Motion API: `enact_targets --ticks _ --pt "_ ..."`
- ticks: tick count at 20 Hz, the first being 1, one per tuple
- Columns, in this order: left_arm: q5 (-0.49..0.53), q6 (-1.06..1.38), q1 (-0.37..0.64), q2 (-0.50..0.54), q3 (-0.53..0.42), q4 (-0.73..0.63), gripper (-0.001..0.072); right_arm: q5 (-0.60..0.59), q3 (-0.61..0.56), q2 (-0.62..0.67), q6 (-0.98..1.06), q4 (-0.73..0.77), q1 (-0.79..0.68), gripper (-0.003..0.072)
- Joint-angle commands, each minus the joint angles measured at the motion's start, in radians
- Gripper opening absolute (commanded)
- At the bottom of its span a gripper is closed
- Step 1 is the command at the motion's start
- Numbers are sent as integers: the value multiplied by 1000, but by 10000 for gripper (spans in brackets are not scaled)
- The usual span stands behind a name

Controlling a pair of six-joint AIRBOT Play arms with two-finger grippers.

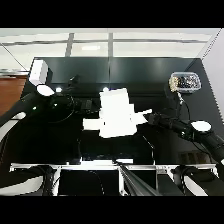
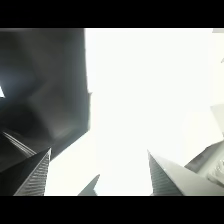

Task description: Fold the box and place the chain.

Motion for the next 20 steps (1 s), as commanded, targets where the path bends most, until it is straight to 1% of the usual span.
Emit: enact_targets --ticks 1,3,6,7,8,10,11,14,15,16,17,18,19,20 --pt "-83 153 10 -145 62 -128 693 2 -4 2 0 8 22 13" --pt "-149 205 0 -221 118 -154 693 8 -4 2 0 8 22 13" --pt "-270 237 -8 -315 193 -153 691 24 -4 2 0 8 22 13" --pt "-322 282 -10 -338 217 -153 673 29 -4 2 0 6 22 13" --pt "-368 326 -11 -356 239 -153 601 31 -4 2 0 4 22 13" --pt "-407 395 -11 -367 259 -153 546 35 -4 2 0 -5 21 13" --pt "-425 439 -11 -367 263 -153 491 39 -4 2 0 -11 21 13" --pt "-438 492 -21 -367 264 -130 482 46 -4 2 0 -16 21 14" --pt "-439 492 -35 -367 265 -119 446 48 -4 2 0 -20 21 13" --pt "-441 494 -51 -367 267 -94 315 48 -4 2 0 -32 21 13" --pt "-442 502 -69 -367 273 -46 234 48 -4 2 0 -44 21 13" --pt "-442 509 -83 -367 279 2 189 48 -4 2 0 -56 21 13" --pt "-443 512 -92 -367 286 40 40 48 -4 2 0 -66 21 14" --pt "-453 515 -95 -367 293 56 29 48 -2 2 0 -81 20 49"
